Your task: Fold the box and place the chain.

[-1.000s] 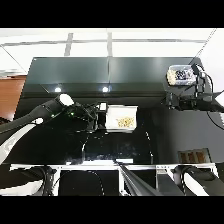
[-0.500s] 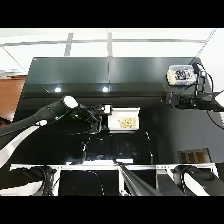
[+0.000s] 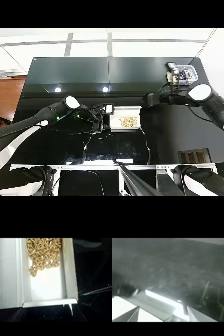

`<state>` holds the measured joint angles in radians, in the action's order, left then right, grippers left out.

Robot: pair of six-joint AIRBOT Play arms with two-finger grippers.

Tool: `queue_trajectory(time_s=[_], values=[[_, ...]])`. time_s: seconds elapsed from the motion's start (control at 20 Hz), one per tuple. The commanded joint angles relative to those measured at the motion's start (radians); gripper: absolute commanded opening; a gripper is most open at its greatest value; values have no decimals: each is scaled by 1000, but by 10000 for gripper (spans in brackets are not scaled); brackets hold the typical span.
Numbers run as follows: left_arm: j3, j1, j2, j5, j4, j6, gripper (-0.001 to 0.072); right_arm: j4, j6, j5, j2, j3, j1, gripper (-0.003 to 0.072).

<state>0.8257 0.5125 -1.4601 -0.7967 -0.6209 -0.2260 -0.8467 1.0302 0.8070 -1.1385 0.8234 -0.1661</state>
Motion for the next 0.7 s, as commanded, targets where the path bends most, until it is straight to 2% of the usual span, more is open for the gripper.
queue_trajectory(time_s=[0.0, 0.1, 0.25, 0.45, 0.65], values=[[1, 1, 0, 3, -3, -2, 378, 13, -460, 93, -45, 13, -82, 705], [1, 1, 0, 3, -3, -2, 378, -32, -632, 161, -9, 24, -90, 705], [1, 1, 0, 4, -3, -2, 378, -51, -732, 234, 11, 21, -92, 705], [1, 1, 0, 3, -3, -2, 378, -18, -824, 198, 8, -40, -137, 705], [1, 1, 0, 3, -3, -2, 378, -7, -853, 191, 6, -45, -175, 705]])
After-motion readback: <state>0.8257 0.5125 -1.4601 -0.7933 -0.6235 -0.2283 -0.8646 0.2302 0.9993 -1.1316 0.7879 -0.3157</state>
